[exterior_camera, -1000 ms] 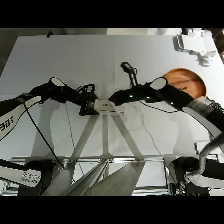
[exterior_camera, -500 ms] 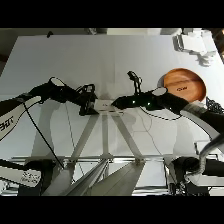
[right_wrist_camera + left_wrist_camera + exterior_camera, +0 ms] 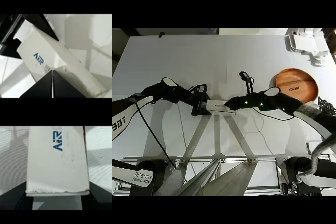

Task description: Fold the box and place the chain.

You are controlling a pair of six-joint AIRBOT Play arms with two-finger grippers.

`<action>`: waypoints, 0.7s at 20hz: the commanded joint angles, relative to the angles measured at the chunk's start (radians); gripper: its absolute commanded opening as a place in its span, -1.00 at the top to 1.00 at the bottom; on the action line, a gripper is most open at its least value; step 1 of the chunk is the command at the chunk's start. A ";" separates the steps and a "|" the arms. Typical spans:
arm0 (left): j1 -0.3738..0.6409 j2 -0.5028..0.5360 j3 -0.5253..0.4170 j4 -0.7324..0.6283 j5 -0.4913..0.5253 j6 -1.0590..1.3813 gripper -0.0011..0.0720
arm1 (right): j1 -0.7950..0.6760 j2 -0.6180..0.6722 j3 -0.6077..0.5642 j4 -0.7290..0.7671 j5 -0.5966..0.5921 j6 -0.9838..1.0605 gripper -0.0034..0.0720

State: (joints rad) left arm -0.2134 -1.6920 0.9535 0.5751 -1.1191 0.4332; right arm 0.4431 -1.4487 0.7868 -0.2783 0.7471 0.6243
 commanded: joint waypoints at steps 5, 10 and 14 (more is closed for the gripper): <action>0.000 0.000 0.001 0.002 0.001 0.004 0.27 | -0.095 0.233 0.003 0.004 -0.002 0.005 0.90; 0.000 0.000 0.001 0.002 0.000 0.004 0.27 | -0.328 0.422 0.003 -0.195 0.072 0.101 0.90; 0.000 0.000 0.001 0.002 0.001 0.004 0.27 | -0.483 0.510 0.003 -0.571 0.272 0.292 0.90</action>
